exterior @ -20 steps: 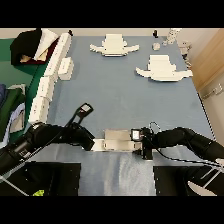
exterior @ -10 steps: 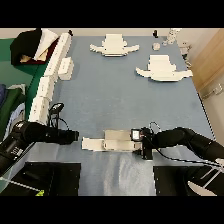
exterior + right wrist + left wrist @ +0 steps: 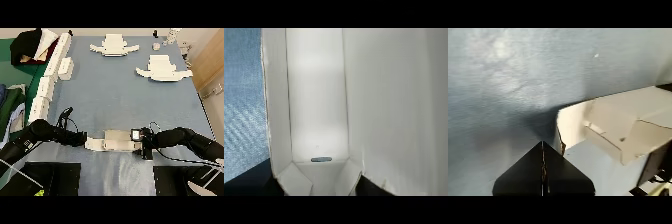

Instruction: Fold the box.

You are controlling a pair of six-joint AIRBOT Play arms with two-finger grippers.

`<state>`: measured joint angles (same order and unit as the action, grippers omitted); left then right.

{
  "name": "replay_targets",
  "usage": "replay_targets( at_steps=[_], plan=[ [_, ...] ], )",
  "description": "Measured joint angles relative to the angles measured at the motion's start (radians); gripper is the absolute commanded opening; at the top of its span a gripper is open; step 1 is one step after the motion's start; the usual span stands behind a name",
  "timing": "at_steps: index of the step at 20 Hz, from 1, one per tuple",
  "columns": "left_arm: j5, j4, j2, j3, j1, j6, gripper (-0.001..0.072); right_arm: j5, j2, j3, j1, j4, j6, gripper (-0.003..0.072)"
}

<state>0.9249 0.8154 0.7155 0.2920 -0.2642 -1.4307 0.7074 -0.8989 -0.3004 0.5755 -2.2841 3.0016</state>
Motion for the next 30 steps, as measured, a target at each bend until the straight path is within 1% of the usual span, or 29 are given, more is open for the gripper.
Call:
replay_targets(
  at_steps=[4, 7, 11, 14, 22, 25, 28, 29, 30],
  plan=[
    [-0.01, -0.068, 0.014, -0.004, 0.001, 0.059, 0.0013, 0.0, 0.0, 0.0, 0.0, 0.0, 0.0, 0.0512],
    [0.007, -0.084, 0.019, -0.011, 0.001, 0.083, 0.0013, 0.0, 0.0, 0.0, 0.0, 0.0, 0.0, 0.0512],
    [0.013, -0.081, 0.021, -0.048, 0.001, 0.122, 0.0013, 0.0, 0.0, 0.0, 0.0, 0.0, 0.0, 0.0512],
    [-0.003, -0.097, 0.021, -0.066, 0.001, 0.163, 0.0013, 0.0, 0.0, 0.0, 0.0, 0.0, 0.0, 0.0512],
    [-0.024, -0.2, 0.021, -0.076, 0.001, 0.247, 0.0013, 0.0, 0.0, 0.0, 0.0, 0.0, 0.0, 0.0512],
    [-0.024, -0.229, 0.021, -0.071, -0.023, 0.257, 0.0013, 0.0, 0.0, 0.0, 0.0, 0.0, 0.0, 0.0512],
    [-0.023, -0.248, 0.021, -0.051, -0.069, 0.261, 0.0016, 0.0, 0.0, 0.0, 0.0, 0.0, 0.0, 0.0511],
    [-0.025, -0.254, 0.021, -0.042, -0.082, 0.261, 0.0083, 0.0, 0.0, 0.0, 0.0, 0.0, 0.0, 0.0512],
    [-0.025, -0.261, 0.021, -0.032, -0.094, 0.262, 0.034, 0.0, 0.0, 0.0, 0.0, 0.0, 0.0, 0.0512]
  ],
)
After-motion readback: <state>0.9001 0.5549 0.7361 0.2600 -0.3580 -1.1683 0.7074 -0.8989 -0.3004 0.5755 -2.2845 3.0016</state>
